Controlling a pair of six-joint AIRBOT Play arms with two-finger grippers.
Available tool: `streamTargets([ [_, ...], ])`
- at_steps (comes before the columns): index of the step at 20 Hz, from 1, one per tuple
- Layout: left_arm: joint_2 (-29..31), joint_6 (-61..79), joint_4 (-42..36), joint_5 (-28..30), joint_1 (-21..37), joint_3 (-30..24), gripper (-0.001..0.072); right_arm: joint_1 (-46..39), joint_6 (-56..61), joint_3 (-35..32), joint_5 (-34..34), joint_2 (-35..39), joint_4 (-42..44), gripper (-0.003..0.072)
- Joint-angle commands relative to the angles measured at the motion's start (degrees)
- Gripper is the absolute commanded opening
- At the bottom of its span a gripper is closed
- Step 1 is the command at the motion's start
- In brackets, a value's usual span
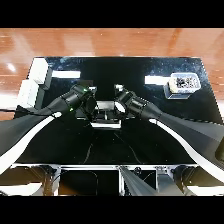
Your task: Fold the box and place the chain.
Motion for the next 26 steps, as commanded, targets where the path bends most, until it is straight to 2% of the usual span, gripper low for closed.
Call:
streamTargets([
  [1, -0.02, 0.13, 0.0, -0.33, 0.02, 0.0, 0.0025, -0.04, -0.15, 0.02, -0.24, -0.22, -0.5, 0.0246],
  [11, -0.02, 0.15, 0.0, -0.33, 0.02, 0.0, 0.0025, -0.02, -0.46, 0.02, 0.33, -0.35, 0.24, 0.0246],
  [15, -0.02, 0.15, 0.0, -0.42, 0.02, 0.0, 0.0025, 0.0, -0.9, 0.02, 3.74, -0.33, 1.22, 0.0247],
  [26, -0.02, 0.13, -0.02, -0.46, 0.02, 0.0, 0.0025, 0.0, -1.33, 0.02, 2.23, -0.35, 1.46, 0.0246],
])
